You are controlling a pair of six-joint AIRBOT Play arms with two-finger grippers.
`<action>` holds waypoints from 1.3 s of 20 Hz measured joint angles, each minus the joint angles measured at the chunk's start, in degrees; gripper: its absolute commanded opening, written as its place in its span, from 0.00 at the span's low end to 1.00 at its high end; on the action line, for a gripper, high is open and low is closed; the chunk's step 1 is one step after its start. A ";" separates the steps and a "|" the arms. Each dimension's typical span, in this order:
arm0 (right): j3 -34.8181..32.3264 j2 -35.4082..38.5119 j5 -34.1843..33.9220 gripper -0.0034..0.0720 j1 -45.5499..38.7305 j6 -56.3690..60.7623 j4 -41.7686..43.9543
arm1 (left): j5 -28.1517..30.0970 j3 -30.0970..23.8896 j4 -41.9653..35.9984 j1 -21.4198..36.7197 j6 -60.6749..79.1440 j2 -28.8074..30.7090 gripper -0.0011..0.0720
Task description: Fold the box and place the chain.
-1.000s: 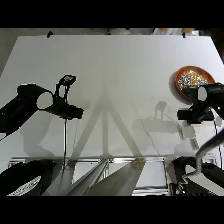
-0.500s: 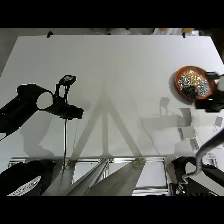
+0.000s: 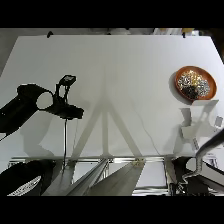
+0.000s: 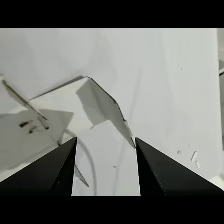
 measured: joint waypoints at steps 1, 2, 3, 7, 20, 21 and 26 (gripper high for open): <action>0.04 -1.18 -0.96 0.57 -1.22 -0.90 0.02 | 0.00 0.00 -0.09 0.00 0.00 0.00 0.03; 0.04 -2.21 -1.42 0.55 -2.05 -1.60 0.07 | 0.00 0.00 -0.17 0.00 0.00 0.00 0.03; 0.11 -3.39 -2.03 0.51 -2.71 -2.38 0.11 | 0.00 0.00 -0.17 0.00 0.00 0.00 0.03; 0.11 -7.82 -3.30 0.07 -3.80 -3.96 0.13 | 0.00 0.00 -0.17 0.00 0.00 0.00 0.03; -4.20 3.96 2.93 0.06 14.95 -11.08 19.08 | 0.00 0.00 -0.20 0.31 0.00 0.00 0.03; -6.32 6.08 2.58 0.06 16.50 -11.74 22.29 | 0.00 0.00 -0.24 0.31 0.00 0.00 0.03; -18.47 16.87 -1.60 0.06 25.92 -13.29 36.57 | 0.15 0.00 -0.37 0.33 0.02 0.00 0.03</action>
